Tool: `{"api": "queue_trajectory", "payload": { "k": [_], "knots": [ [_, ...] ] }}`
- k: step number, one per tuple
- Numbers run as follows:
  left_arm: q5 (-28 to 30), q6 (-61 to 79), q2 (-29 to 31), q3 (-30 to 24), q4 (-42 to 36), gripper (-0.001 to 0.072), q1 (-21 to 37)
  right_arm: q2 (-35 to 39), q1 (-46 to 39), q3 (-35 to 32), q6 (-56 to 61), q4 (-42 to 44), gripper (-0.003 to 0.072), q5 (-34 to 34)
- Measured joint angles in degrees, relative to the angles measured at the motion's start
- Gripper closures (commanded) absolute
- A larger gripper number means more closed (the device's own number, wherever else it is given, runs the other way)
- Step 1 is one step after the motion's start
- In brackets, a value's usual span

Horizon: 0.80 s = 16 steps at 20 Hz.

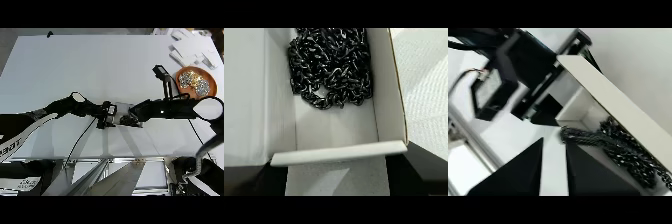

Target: Fold the box and place the chain.

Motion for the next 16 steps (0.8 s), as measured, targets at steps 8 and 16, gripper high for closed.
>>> {"api": "queue_trajectory", "payload": {
  "k": [8, 16],
  "knots": [
    [0.0, 0.0, 0.0, 0.0, 0.0, 0.0638, 0.0, -2.2, -7.5, 4.1, -13.9, -3.0, 0.0662, 9.3],
    [0.0, 0.0, 0.0, 0.0, 0.0, 0.0638, 0.0, -4.3, -22.4, 1.1, -51.1, -14.3, 0.0672, 17.0]
  ]
}}
